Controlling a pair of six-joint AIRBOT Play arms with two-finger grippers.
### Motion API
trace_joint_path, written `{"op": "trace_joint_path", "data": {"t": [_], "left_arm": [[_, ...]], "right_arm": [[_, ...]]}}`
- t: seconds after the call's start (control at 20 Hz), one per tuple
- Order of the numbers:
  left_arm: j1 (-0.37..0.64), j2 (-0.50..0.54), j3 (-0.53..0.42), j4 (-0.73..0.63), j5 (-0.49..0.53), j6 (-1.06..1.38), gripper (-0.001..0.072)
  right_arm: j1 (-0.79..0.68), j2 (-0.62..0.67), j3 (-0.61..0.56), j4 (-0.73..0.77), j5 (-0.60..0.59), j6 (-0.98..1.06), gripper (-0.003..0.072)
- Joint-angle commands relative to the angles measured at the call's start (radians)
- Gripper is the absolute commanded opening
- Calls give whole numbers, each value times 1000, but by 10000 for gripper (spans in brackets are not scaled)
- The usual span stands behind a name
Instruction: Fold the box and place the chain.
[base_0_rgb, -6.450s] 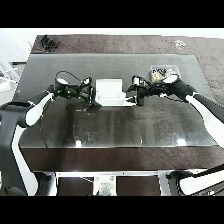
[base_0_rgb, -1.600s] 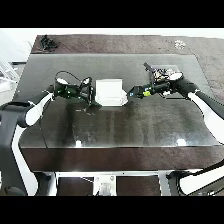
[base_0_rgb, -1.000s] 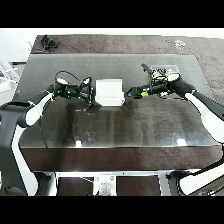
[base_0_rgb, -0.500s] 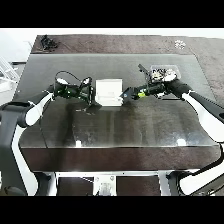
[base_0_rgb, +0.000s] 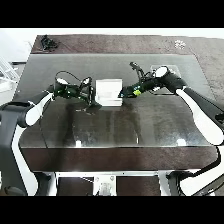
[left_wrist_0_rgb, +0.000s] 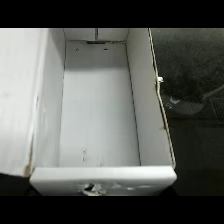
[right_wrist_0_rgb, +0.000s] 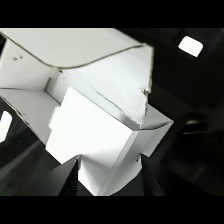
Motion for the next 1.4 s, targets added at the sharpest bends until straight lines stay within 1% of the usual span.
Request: {"op": "trace_joint_path", "data": {"t": [0.0,0.2,0.3,0.4,0.5,0.65,0.75,0.8,0.9,1.05,1.1,1.25,1.3,1.35], "left_arm": [[0,0,0,0,0,0,39],[0,0,0,0,0,0,39],[0,0,0,0,0,0,39],[0,0,0,0,0,0,39],[0,0,0,0,0,0,39],[0,0,0,0,0,0,39],[0,0,0,0,0,0,38],[0,0,0,0,0,0,39],[0,0,0,0,0,0,39],[0,0,0,0,0,0,38],[0,0,0,0,0,0,38],[0,0,0,0,0,0,39],[0,0,0,0,0,0,39],[0,0,0,0,0,0,38]], "right_arm": [[50,0,54,-227,-11,190,472],[105,0,116,-305,-59,344,469],[142,0,121,-399,-93,459,469],[172,-9,121,-425,-119,541,461],[195,-21,121,-445,-116,601,461],[223,-25,122,-542,-116,696,461],[230,-26,121,-576,-116,755,453],[230,-28,122,-578,-116,776,438],[232,-32,121,-583,-110,790,437],[243,-33,122,-664,-78,852,437],[246,-34,121,-671,-78,855,416],[254,-38,122,-697,-78,907,401],[259,-40,121,-710,-78,927,377],[264,-42,122,-713,-78,934,377]]}}
